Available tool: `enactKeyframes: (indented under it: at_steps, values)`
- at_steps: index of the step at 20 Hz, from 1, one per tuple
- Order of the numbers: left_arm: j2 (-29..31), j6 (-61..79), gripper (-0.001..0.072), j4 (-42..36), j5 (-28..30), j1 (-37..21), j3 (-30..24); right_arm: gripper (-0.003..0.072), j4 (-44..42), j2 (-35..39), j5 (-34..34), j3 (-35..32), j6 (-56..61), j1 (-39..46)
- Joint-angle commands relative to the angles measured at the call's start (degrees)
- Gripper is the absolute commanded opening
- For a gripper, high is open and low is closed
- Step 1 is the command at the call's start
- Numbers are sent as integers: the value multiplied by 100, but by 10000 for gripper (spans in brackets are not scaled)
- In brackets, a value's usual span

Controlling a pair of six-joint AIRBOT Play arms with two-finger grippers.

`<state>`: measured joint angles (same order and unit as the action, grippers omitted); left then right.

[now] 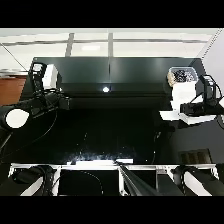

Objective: Fold the box and place the chain.

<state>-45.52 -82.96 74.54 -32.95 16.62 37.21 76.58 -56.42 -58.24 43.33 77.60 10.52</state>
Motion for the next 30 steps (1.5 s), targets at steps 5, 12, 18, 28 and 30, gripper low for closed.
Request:
enactKeyframes:
  at_steps: [5,12,18,28,30]
  values:
    - [-2,0,34,-2,7,-4,-4,52,0,-4,-2,0,-2,-4]
    - [-74,0,34,-4,107,-4,-9,52,-2,-4,17,0,-2,-4]
    - [-509,-13,705,-59,520,15,-7,99,-72,-4,1010,0,0,-4]
    - [-730,0,707,-348,595,44,-7,715,824,-935,1521,1318,1672,3209]
    - [-730,0,707,-348,592,44,-7,715,-417,-1652,898,1958,1270,4264]
